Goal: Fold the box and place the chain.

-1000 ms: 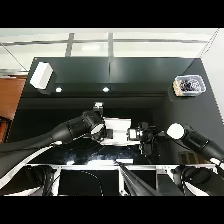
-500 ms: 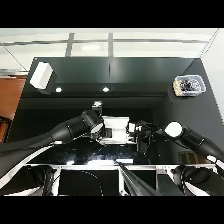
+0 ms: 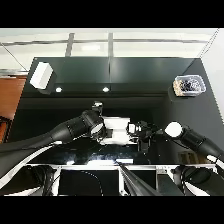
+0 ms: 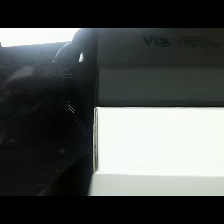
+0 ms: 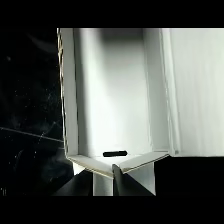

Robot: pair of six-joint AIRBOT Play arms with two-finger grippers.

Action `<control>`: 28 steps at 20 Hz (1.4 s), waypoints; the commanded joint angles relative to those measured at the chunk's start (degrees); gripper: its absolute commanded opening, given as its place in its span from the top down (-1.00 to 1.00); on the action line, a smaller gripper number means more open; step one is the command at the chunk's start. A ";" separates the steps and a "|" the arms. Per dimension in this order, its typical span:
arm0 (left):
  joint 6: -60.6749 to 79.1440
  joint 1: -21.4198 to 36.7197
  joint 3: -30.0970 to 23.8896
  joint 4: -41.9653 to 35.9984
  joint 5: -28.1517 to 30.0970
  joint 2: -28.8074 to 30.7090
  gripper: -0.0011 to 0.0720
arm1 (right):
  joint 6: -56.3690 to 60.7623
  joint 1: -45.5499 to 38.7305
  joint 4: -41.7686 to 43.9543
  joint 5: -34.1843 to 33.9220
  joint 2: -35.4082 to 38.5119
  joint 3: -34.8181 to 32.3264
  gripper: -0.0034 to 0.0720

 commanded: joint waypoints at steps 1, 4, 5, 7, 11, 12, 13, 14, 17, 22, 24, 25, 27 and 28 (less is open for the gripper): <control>-0.13 0.02 0.04 0.70 -0.57 0.04 0.90 | 1.22 -0.02 -1.75 1.92 0.02 0.24 0.18; -0.09 0.02 0.04 0.72 -0.57 0.04 0.90 | 1.49 0.00 -1.95 1.90 0.13 0.55 -0.44; 0.00 0.04 0.04 0.72 -0.57 0.04 0.90 | 1.46 -0.02 -2.21 1.86 0.13 0.55 -0.44; 0.00 0.04 0.04 0.72 -0.57 0.04 0.90 | 1.46 0.00 -3.45 1.88 0.13 0.55 -0.43; 0.00 0.04 0.04 0.72 -0.55 0.04 0.90 | 1.16 0.02 -2.91 1.55 0.11 0.55 -0.24; 0.00 0.04 0.04 0.72 -0.52 0.04 0.90 | 1.07 0.02 -2.73 1.27 0.11 0.55 -0.17; 0.00 0.04 0.04 0.72 -0.52 0.04 0.90 | 0.94 0.02 -2.73 0.98 0.09 0.52 -0.15; 0.00 0.02 0.04 0.72 -0.52 0.04 0.90 | 0.94 0.02 -2.69 0.61 0.09 0.52 0.29; 0.00 0.02 0.04 0.72 -0.52 0.04 0.90 | 0.92 0.04 -0.11 -1.03 -0.07 0.52 0.33; 0.00 0.02 0.04 0.72 -0.52 0.02 0.90 | 0.94 0.02 3.48 -1.31 -0.57 0.52 0.32; 0.00 0.02 0.04 0.70 -0.52 0.02 0.90 | 0.94 0.02 4.85 -1.29 -0.63 0.52 0.32; 0.00 0.02 0.04 0.70 -0.50 0.02 0.90 | 0.96 0.04 6.14 -1.29 -0.70 0.52 0.32; -0.02 0.02 0.04 0.72 -0.39 0.02 0.90 | 0.96 1.07 9.38 -2.19 -1.38 0.52 0.32; -0.02 0.02 0.04 0.72 -0.22 0.02 0.90 | 0.96 2.14 10.84 -3.28 -2.21 0.52 0.33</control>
